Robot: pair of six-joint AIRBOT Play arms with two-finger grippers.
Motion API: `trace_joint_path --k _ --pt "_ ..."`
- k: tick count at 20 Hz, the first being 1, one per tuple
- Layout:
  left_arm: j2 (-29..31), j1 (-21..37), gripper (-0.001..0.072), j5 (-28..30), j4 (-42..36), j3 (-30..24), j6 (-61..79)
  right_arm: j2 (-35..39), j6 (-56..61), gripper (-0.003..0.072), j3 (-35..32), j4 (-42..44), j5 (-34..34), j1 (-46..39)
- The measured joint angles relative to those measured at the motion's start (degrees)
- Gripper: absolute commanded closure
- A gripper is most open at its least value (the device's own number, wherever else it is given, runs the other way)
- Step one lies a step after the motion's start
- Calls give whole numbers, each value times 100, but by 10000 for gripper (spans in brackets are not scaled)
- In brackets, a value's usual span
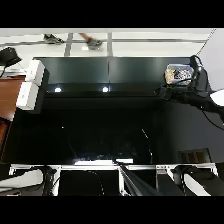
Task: Fold the box and place the chain.
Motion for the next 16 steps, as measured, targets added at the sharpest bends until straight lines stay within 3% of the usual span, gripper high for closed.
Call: trace_joint_path --k 2,4,8,11,16 --pt "667 -551 688 223 -92 -839 254 -166 437 675 149 -1016 22 111" --pt "1491 -1060 687 798 -85 -2037 433 -254 896 674 170 -1895 -33 151" --pt "3084 -1628 686 1904 -52 -4238 595 -319 1355 674 157 -2745 -109 186" --pt "3928 -1729 686 2282 -37 -5031 640 -339 1480 674 149 -2983 -129 195" --pt "4478 -1777 686 2511 -31 -5436 662 -343 1545 674 149 -3126 -142 197"
